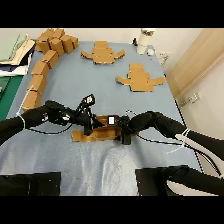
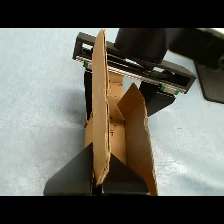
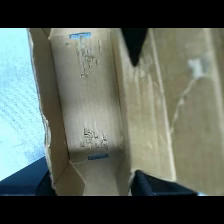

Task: Fold the box.

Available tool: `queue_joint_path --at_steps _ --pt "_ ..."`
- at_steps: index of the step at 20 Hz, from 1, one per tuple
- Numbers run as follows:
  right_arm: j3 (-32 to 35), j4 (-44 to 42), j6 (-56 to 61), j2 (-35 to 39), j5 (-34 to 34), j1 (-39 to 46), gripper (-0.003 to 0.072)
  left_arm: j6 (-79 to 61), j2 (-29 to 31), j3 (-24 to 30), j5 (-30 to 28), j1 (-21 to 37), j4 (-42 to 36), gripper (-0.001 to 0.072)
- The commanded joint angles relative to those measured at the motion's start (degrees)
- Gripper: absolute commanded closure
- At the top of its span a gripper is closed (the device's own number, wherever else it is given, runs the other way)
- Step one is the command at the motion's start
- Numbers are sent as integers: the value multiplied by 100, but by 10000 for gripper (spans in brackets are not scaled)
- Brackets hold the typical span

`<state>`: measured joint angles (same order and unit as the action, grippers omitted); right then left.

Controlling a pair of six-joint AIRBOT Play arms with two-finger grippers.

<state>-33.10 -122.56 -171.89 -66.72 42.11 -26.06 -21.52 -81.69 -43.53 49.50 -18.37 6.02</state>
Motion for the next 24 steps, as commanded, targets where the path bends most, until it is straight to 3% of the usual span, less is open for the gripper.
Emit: queue_joint_path --at_steps 1,3,6,9,10,11,12,13,16,18,24 --pt "-2 31 -2 0 0 -4 130 455 20 0 -216 52 17 654" --pt "-2 37 -2 0 -2 -2 129 903 72 0 -306 179 61 45" --pt "-2 39 -2 0 0 -2 130 1788 321 0 -157 522 619 27" --pt "-2 42 -2 0 0 -2 129 3434 879 0 592 879 1878 28" --pt "-2 42 -2 0 0 -2 129 4070 1040 2 955 916 2310 30" --pt "-2 42 -2 0 0 -2 129 4843 1169 2 1384 903 2750 139" --pt "-2 42 -2 0 0 -2 129 5405 1239 2 1825 857 3038 399" --pt "-2 42 -2 0 0 -2 130 5681 1252 2 2164 791 3110 706" --pt "-2 44 -2 0 0 -2 130 6452 1244 0 2277 345 2332 695" --pt "-2 44 -2 0 0 -2 130 6450 1228 -4 1996 -22 1694 695" --pt "-2 46 -2 0 0 -2 129 6443 1001 -4 85 -367 946 695"
